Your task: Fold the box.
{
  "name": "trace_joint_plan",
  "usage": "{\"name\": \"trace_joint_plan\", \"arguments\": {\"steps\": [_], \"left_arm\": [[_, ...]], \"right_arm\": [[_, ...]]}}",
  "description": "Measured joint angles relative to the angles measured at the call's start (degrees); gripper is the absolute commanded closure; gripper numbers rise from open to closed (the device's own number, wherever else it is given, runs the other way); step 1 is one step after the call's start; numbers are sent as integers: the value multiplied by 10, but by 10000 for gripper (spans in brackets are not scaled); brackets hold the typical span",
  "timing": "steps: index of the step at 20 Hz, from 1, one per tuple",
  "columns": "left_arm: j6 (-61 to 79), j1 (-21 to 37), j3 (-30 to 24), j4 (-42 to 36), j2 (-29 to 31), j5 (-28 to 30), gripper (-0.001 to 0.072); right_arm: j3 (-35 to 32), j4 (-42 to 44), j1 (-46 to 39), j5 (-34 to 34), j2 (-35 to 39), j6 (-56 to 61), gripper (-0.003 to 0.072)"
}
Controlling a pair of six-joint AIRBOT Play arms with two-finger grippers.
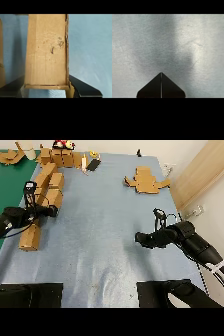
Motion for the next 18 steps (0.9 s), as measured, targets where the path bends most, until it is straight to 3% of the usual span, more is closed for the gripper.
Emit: {"name": "trace_joint_plan", "arguments": {"steps": [18], "left_arm": [[0,4,275,3,-269,55,246]], "right_arm": [[0,23,0,22,0,0,681]]}}
